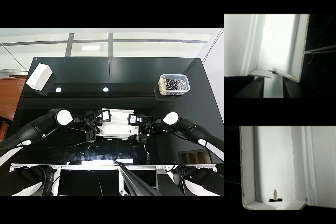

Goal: Fold the box and place the chain.

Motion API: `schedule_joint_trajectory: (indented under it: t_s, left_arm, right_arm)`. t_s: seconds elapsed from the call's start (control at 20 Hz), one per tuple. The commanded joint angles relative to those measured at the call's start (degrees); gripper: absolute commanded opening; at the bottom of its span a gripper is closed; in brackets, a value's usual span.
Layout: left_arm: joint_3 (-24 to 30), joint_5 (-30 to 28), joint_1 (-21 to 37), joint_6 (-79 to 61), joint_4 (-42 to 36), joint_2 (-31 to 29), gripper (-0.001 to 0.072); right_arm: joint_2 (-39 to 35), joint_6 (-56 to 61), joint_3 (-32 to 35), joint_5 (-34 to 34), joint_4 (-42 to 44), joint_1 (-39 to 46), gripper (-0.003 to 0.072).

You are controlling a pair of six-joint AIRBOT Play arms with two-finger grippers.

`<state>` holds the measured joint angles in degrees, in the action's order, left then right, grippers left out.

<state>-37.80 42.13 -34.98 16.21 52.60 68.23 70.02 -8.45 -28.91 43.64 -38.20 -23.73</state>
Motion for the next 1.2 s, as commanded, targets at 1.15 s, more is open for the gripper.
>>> schedule_joint_trajectory:
  t_s: [1.15]
  left_arm:
    - [0.6,-0.3,-0.8,-7.0,-6.4,2.8,0.0166]
  right_arm:
    - [0.0,0.0,0.0,0.0,0.0,0.0,0.0362]
